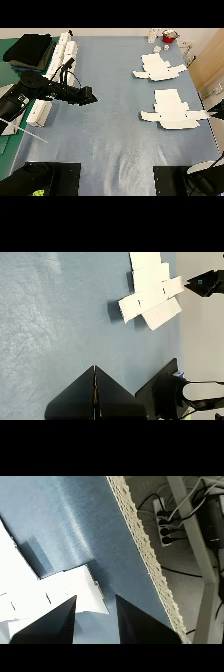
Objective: Fold the box.
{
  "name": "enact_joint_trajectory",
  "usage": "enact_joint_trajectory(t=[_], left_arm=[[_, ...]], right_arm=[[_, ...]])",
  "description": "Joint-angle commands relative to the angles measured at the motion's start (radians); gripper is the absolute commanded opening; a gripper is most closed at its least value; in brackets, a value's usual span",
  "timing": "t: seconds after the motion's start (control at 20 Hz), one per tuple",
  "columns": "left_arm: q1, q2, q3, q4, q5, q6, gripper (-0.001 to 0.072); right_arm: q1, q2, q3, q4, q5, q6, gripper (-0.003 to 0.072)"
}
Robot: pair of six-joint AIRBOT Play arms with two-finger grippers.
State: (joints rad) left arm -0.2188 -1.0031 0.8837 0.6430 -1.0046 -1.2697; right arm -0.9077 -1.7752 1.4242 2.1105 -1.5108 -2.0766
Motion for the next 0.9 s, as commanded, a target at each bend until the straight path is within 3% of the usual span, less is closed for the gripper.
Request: enact_joint_trajectory(t=[0.0,0.15,0.2,0.3,0.35,0.4,0.45,0.65,0.85], left_arm=[[0.0,0.0,0.0,-0.001,-0.001,-0.003,0.0012],[0.0,0.0,-0.001,-0.001,-0.002,-0.003,0.0012],[0.0,0.0,0.0,-0.001,-0.006,-0.003,0.0012],[0.0,0.0,0.0,0.0,-0.02,-0.003,0.0012],[0.0,0.0,0.0,0.0,-0.02,-0.002,0.0012],[0.0,0.0,-0.001,0.0,-0.019,-0.002,0.0012],[0.0,0.0,0.0,0.0,-0.018,-0.002,0.0012],[0.0,0.0,0.0,0.0,-0.021,-0.002,0.0012],[0.002,0.001,0.0,0.023,-0.034,0.021,0.0011]], right_arm=[[0.026,-0.021,0.004,0.016,-0.022,-0.033,0.0364],[0.057,-0.021,0.004,0.024,-0.04,-0.047,0.0351],[0.07,-0.021,0.004,0.037,-0.054,-0.063,0.0275],[0.098,-0.02,0.004,0.087,-0.084,-0.101,0.0274],[0.114,-0.02,0.004,0.109,-0.097,-0.113,0.021],[0.133,-0.02,0.004,0.124,-0.113,-0.127,0.0081],[0.156,-0.02,0.004,0.137,-0.133,-0.146,0.0006],[0.255,-0.01,0.004,0.251,-0.198,-0.143,0.0004],[0.377,0.055,-0.046,0.288,-0.169,-0.034,0.0003]])
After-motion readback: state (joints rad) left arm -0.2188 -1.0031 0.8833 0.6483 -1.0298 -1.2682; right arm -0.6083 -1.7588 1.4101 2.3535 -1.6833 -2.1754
